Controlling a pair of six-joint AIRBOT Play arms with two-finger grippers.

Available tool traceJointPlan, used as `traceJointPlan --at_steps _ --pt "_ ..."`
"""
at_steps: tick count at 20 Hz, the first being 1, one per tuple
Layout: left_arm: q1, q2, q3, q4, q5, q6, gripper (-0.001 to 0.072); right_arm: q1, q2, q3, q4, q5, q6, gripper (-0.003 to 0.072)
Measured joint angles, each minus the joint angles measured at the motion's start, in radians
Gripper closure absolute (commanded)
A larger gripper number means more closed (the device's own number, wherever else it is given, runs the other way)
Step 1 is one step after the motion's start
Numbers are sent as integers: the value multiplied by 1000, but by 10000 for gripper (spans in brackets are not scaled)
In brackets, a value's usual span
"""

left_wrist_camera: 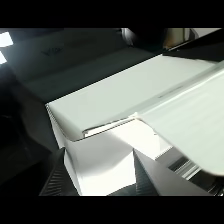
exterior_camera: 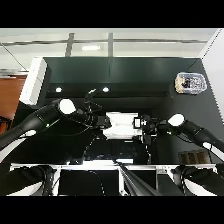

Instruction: Fold the box and place the chain.

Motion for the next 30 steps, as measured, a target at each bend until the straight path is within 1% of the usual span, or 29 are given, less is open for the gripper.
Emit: traceJointPlan --at_steps 3,10,18,23,24,25,26,30 --pt "-20 0 11 28 1 -53 219 0 0 0 0 0 0 213" --pt "-84 -1 19 172 8 -225 226 0 0 0 -1 -2 -1 213" --pt "-112 -2 23 243 42 -330 226 0 0 0 -1 -7 -1 213" --pt "-151 -8 61 269 35 -361 227 0 0 0 -1 -7 0 213" --pt "-159 -15 70 274 33 -364 234 0 0 0 -1 -7 0 213" --pt "-166 -24 80 280 26 -367 331 0 0 0 -1 -6 0 213" --pt "-172 -36 91 291 17 -372 380 0 0 0 -1 -5 0 213" --pt "-196 -80 124 318 -1 -399 380 0 0 0 -2 -5 1 213"
